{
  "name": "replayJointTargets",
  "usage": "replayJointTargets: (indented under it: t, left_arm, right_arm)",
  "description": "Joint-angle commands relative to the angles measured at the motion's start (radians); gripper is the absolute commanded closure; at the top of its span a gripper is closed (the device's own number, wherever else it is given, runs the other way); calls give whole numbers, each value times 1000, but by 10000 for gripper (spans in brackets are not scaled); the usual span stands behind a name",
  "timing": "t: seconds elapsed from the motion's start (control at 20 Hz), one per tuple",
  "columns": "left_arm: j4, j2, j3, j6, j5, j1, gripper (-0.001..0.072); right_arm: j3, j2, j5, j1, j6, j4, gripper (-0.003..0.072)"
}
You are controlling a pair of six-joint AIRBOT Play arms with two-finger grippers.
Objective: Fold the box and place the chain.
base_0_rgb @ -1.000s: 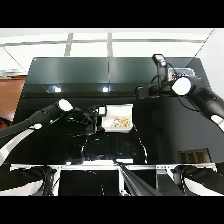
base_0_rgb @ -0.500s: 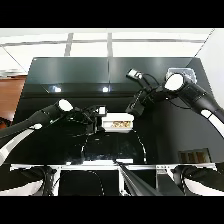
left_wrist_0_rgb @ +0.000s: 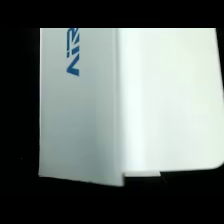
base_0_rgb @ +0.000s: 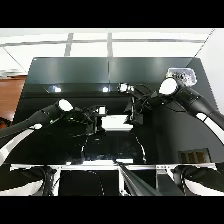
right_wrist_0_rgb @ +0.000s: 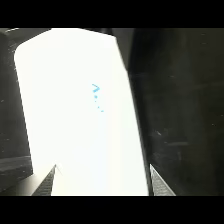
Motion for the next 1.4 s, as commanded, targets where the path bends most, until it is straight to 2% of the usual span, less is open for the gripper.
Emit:
replayJointTargets:
  t: [0.0, 0.1, 0.35, 0.4, 0.6, 1.35]
  left_arm:
    - [0, -1, 0, 0, -1, 0, 225]
    - [0, -1, 0, 0, -1, 0, 224]
    - [0, -1, 0, 0, -1, 0, 224]
    - [0, -1, 0, 0, -1, 0, 224]
    - [0, -1, 0, 0, -2, 0, 224]
    - [0, -1, 0, 0, -2, 0, 224]
  right_arm:
    - [-5, 0, 2, 4, -30, 3, -34]
    - [-12, -6, -37, 5, -29, 4, -34]
    - [-15, -17, -30, 5, -29, 11, -22]
    - [-15, -17, -30, 5, -24, 11, 108]
    - [-15, -17, -17, 5, 2, 6, 378]
    - [-17, -20, -52, 33, 13, -46, 380]
